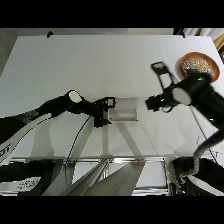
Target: Fold the box and place the chain.
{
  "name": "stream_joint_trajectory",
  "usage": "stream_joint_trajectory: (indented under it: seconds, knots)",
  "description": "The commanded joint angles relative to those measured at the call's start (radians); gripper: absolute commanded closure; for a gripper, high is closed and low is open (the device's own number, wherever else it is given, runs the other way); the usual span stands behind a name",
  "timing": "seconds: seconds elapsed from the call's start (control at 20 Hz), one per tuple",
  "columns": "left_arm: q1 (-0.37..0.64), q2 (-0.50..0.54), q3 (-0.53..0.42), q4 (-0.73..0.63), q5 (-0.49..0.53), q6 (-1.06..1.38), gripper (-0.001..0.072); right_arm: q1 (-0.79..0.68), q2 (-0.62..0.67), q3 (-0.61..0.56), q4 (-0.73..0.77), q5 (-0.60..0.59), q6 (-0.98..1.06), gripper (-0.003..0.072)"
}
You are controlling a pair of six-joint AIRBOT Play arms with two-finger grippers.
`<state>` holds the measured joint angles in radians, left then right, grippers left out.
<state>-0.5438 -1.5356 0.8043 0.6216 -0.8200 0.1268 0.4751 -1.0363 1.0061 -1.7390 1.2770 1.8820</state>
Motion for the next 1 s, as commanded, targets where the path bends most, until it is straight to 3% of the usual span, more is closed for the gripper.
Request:
stream_joint_trajectory:
  seconds: [0.0,0.1,0.25,0.4,0.6,0.65,0.95]
  knots:
    - [0.000,0.000,0.000,0.000,0.000,0.000,0.0698,-0.291,0.032,0.044,-0.034,-0.170,-0.161,0.0298]
    - [0.000,0.000,0.000,0.000,0.000,0.000,0.0698,-0.506,-0.062,0.112,0.006,-0.255,-0.239,0.0355]
    - [0.000,0.000,0.000,0.000,0.000,0.000,0.0698,-0.749,-0.270,0.257,0.055,-0.267,-0.319,0.0444]
    - [0.000,0.000,0.000,0.000,0.000,0.000,0.0698,-0.883,-0.463,0.389,0.089,-0.269,-0.354,0.0446]
    - [0.000,0.000,0.000,0.000,0.000,0.000,0.0698,-0.901,-0.637,0.494,0.145,-0.302,-0.389,0.0482]
    - [0.000,0.000,0.000,0.000,0.000,0.000,0.0698,-0.896,-0.667,0.510,0.185,-0.327,-0.392,0.0527]
    - [0.000,0.000,0.000,0.000,0.000,0.000,0.0698,-0.890,-0.778,0.528,0.306,-0.375,-0.391,0.0527]
